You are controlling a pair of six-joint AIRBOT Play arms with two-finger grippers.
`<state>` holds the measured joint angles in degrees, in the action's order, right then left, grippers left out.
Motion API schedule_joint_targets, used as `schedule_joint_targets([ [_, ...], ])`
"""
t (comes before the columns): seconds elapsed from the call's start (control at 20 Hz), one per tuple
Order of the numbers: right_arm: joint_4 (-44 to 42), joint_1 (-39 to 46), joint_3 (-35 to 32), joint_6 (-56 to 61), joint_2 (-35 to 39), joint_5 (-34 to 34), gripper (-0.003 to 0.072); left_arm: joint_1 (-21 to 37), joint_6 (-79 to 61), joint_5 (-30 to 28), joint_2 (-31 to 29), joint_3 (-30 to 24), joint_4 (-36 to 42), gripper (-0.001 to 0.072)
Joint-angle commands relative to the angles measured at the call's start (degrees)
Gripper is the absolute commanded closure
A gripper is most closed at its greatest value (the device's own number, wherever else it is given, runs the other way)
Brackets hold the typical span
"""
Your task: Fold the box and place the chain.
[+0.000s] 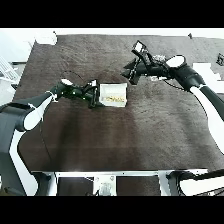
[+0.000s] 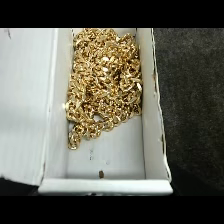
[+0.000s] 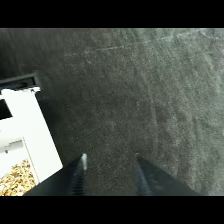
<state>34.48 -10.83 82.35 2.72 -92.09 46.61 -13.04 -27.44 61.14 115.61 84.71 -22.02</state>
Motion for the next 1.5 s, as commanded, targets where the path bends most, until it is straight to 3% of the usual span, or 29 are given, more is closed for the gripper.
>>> schedule_joint_targets([
  [0.0, -0.94, 0.07, 1.88, -3.13, -3.54, 2.14, 0.0371, 0.07, 0.00, -0.02, -0.04, 0.00, 0.00, 0.0349],
  [0.35, -0.90, 0.24, 1.88, -2.75, -6.60, 8.04, 0.0457, 0.07, 0.00, 0.00, -0.04, 0.00, 0.00, 0.0348],
  [0.65, -0.79, 0.24, 1.77, -0.15, -7.04, 19.28, 0.0457, 0.07, 0.00, 0.00, -0.04, 0.00, 0.00, 0.0348],
  [0.9, -0.79, 0.20, 1.64, 1.81, -7.15, 23.19, 0.0447, 0.07, 0.00, 0.00, -0.04, 0.00, 0.00, 0.0348],
  [1.45, -2.43, 0.20, -0.33, -0.79, -8.11, 23.93, 0.0448, 0.07, 0.00, 0.00, -0.04, 0.00, 0.00, 0.0348],
])
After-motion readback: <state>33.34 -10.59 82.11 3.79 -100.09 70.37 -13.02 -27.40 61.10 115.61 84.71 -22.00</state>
